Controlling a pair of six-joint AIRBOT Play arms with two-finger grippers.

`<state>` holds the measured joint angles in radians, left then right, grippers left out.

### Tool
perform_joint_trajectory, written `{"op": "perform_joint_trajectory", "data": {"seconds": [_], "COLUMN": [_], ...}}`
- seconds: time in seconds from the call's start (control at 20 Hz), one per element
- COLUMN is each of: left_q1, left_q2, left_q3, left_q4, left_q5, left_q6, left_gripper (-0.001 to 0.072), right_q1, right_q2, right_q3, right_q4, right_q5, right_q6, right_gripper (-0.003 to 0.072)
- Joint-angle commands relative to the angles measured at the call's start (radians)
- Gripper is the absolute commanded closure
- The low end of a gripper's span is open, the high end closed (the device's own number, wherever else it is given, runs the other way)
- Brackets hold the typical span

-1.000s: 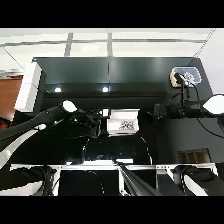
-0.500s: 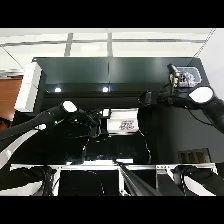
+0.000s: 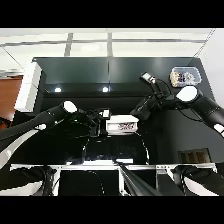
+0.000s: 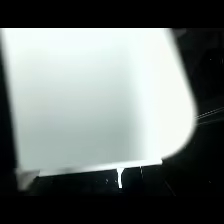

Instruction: Fold the box and place the chain.

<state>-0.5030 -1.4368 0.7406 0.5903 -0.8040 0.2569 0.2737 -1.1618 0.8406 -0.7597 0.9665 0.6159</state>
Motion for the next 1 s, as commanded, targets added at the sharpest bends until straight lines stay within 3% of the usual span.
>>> {"op": "perform_joint_trajectory", "data": {"seconds": [0.0, 0.25, 0.55, 0.8, 0.85, 0.95], "left_q1": [0.000, 0.000, 0.000, 0.000, 0.000, 0.000], "left_q2": [-0.001, -0.001, -0.001, -0.001, -0.001, -0.001], "left_q3": [0.001, 0.001, 0.001, 0.001, 0.001, 0.001], "left_q4": [0.001, 0.002, 0.002, 0.002, 0.002, 0.002], "left_q5": [0.000, 0.000, 0.000, 0.000, 0.000, 0.000], "left_q6": [0.000, 0.000, 0.000, 0.000, 0.000, 0.000], "left_gripper": [0.0356, 0.0356, 0.0356, 0.0356, 0.0356, 0.0356], "right_q1": [0.011, 0.076, 0.112, 0.114, 0.115, 0.115], "right_q2": [0.013, 0.012, 0.002, -0.005, -0.005, -0.005], "right_q3": [0.018, 0.013, 0.008, -0.027, -0.029, -0.029], "right_q4": [-0.002, -0.032, -0.086, -0.082, -0.082, -0.082], "right_q5": [0.169, 0.161, 0.060, 0.065, 0.066, 0.064], "right_q6": [-0.154, -0.251, -0.281, -0.281, -0.281, -0.281], "right_gripper": [0.0038, 0.0038, 0.0038, 0.0043, 0.0193, 0.0212]}}
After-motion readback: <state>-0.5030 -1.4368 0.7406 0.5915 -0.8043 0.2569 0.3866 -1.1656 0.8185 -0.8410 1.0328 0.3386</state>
